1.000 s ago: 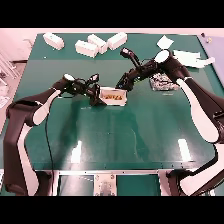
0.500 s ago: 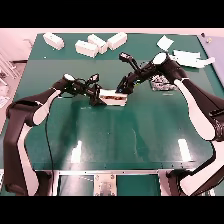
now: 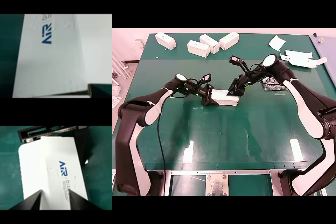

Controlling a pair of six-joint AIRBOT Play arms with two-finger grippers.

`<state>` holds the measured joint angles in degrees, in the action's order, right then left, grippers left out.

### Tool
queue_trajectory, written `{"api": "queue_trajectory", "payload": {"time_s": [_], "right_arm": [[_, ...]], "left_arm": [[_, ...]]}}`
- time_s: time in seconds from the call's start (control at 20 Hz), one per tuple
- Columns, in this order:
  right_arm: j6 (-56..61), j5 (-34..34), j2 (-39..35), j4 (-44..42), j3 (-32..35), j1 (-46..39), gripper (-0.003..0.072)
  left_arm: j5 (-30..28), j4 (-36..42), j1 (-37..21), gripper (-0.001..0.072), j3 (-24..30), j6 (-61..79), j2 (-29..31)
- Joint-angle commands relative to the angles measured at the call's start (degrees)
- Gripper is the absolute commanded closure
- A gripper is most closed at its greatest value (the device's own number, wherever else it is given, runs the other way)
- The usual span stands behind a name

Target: Fold the box and place the chain.

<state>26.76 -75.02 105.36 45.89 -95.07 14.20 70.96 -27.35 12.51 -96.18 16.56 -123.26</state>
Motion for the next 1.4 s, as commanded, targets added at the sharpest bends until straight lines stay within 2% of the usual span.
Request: {"api": "queue_trajectory", "payload": {"time_s": [0.0, 0.05, 0.7, 0.9, 1.05, 1.25, 1.35], "right_arm": [[-0.5, 0.0, 0.3, 0.0, 0.0, 0.4, 0.0183], [-0.5, 0.0, 0.3, 0.0, 0.0, 0.4, 0.0158], [-1.7, 3.8, 0.9, 1.0, -0.5, 1.1, 0.0172], [-1.8, -1.9, 0.9, 1.1, -0.5, 1.1, 0.0149], [-2.0, -3.3, 0.9, 1.1, -0.5, 1.1, 0.0150], [-3.6, -2.6, 0.9, 1.2, -0.5, 1.1, 0.0203], [-3.7, -0.8, 0.9, 1.3, -0.5, 1.1, 0.0202]], "left_arm": [[0.0, 0.0, -0.1, 0.0118, -0.1, 0.0, 0.0], [0.0, 0.0, -0.1, 0.0118, -0.1, 0.0, 0.0], [0.1, 0.0, -0.1, 0.0118, -0.1, 0.0, 0.0], [0.1, 0.0, -0.1, 0.0118, -0.1, 0.0, 0.0], [0.1, 0.0, -0.1, 0.0118, -0.1, 0.0, 0.0], [0.1, 0.0, -0.1, 0.0117, -0.1, 0.0, 0.0], [0.1, 0.0, -0.1, 0.0117, -0.1, 0.0, 0.0]]}}
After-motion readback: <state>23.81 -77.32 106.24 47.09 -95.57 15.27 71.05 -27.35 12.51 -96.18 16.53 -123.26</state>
